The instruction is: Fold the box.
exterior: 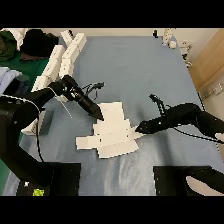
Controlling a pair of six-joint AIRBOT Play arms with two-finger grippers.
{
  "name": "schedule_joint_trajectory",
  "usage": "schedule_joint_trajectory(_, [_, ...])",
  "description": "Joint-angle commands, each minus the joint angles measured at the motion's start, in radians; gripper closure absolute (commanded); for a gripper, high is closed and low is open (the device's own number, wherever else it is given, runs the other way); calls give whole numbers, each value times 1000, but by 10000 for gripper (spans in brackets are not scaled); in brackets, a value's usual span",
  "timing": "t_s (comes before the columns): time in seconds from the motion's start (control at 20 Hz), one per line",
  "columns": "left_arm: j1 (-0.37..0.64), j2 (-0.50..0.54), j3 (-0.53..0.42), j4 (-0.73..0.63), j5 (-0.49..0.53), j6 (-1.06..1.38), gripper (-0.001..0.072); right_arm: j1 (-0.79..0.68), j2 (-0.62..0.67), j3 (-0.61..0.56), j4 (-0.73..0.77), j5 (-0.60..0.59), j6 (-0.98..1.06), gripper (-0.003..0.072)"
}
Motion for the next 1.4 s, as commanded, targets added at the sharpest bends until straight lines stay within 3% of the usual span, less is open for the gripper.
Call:
schedule_joint_trajectory(0.0, [-1, 1, 1, -2, -3, 51, 692, -1, 1, 36, -129, 9, 5, 411])
schedule_joint_trajectory(0.15, [-14, 43, 0, 0, 13, 247, 695, -1, 1, 106, -443, 28, 197, 411])
schedule_joint_trajectory(0.25, [-27, 111, -1, 1, 80, 347, 697, -1, 1, 144, -692, 21, 392, 411])
schedule_joint_trajectory(0.35, [-49, 191, -19, 2, 176, 429, 697, -1, 1, 174, -826, -3, 548, 377])
schedule_joint_trajectory(0.5, [-92, 317, -101, 0, 315, 528, 697, -1, 1, 213, -843, -6, 679, 377])
schedule_joint_trajectory(0.65, [-144, 447, -248, -11, 458, 622, 697, -1, 1, 254, -861, 0, 803, 378])
schedule_joint_trajectory(0.95, [-319, 666, -551, -89, 821, 762, 696, -1, 1, 271, -862, 4, 855, 379])
schedule_joint_trajectory(1.1, [-374, 675, -602, -85, 854, 762, 696, -1, 1, 271, -859, 9, 868, 380])
schedule_joint_trajectory(1.35, [-383, 675, -602, -22, 851, 702, 693, -1, 1, 271, -844, 8, 868, 380])
